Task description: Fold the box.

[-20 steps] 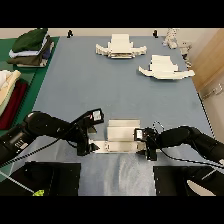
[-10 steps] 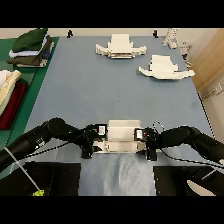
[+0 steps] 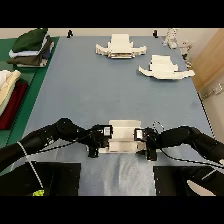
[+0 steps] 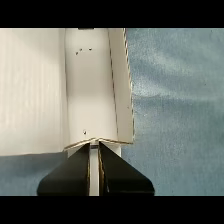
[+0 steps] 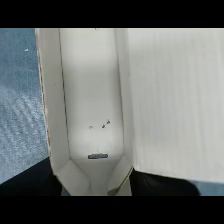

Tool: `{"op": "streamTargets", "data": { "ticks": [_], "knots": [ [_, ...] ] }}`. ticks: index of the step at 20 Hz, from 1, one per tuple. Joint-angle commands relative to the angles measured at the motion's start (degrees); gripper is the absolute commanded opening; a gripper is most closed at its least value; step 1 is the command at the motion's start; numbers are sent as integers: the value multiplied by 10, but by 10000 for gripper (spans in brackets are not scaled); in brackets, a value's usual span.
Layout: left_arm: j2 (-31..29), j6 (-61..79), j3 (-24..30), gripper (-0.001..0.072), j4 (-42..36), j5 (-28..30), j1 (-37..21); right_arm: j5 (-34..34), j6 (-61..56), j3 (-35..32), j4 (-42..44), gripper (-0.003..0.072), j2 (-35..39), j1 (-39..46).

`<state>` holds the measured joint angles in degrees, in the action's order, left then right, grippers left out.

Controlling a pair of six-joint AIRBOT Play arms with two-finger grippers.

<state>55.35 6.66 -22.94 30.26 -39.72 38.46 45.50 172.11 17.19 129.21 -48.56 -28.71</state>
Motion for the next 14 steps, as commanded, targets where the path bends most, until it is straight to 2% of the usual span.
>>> {"op": "streamTargets", "data": {
  "ticks": [1,5,6,7,8,9,14],
  "knots": [
    [10,26,-3,91,-47,25,18,0,0,0,0,533,0,0],
    [27,32,-3,93,-63,27,19,0,0,0,0,533,0,0],
    [31,32,-3,123,-62,27,19,0,0,0,0,533,0,0],
    [33,31,-3,264,-61,27,19,0,0,0,0,533,0,0],
    [33,30,-3,467,-60,27,19,0,0,0,0,533,0,0],
    [33,30,-3,545,-60,27,19,0,0,0,0,533,0,0],
    [33,30,-3,546,-60,27,19,0,0,0,0,533,0,0]
  ]
}}
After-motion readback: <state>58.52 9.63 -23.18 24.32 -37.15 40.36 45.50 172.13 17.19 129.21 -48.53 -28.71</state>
